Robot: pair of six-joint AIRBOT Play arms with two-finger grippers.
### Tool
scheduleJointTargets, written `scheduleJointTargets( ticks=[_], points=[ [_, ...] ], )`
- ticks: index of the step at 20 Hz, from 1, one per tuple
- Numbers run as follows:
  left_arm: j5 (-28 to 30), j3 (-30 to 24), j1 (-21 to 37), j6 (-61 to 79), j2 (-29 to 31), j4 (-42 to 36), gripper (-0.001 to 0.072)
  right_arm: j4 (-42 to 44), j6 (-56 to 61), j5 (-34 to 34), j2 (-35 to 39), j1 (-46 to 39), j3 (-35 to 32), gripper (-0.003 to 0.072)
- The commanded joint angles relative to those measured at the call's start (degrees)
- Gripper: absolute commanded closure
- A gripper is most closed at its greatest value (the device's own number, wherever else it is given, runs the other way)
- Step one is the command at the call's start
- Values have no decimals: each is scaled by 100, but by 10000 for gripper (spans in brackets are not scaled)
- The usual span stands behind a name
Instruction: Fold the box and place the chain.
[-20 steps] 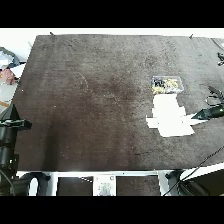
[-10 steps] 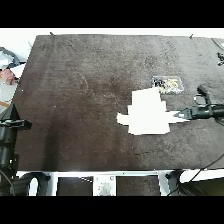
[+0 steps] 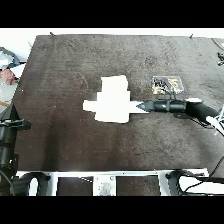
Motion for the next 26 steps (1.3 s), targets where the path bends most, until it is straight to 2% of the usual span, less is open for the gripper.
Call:
scheduleJointTargets(
  ticks=[1,3,4,5,6,8,13,18,20,22,24,26],
  points=[
    [-254,4,2,-46,0,0,696,199,131,-1215,-262,938,634,700],
    [-592,7,2,-44,0,0,695,-352,483,-1368,-616,1084,1016,700],
    [-876,7,2,46,0,11,657,-444,492,-1364,-726,1082,1088,699],
    [-1115,7,2,155,-7,2,384,-428,490,-1475,-765,1073,1095,700],
    [-1202,7,2,94,-28,-13,307,-431,490,-1637,-765,1073,1095,700],
    [-1147,7,2,114,-28,-264,306,-433,490,-1727,-765,1073,1095,699],
    [-1373,42,2,-57,-28,-310,305,-861,688,-1923,-767,1078,1095,699],
    [-1591,494,2,-44,-201,-273,305,-859,684,-1919,-767,1086,1095,699],
    [-1843,693,2,-42,-999,-273,305,-857,686,-1917,-767,1086,1095,699],
    [-2048,1064,2,0,-2074,-275,305,-859,684,-1919,-767,1086,1095,699],
    [-2498,1681,2,192,-3305,-271,305,-859,682,-1919,-767,1086,1095,699],
    [-3198,2481,2,264,-4555,-269,306,-859,682,-1917,-767,1086,1095,699]
  ],
)
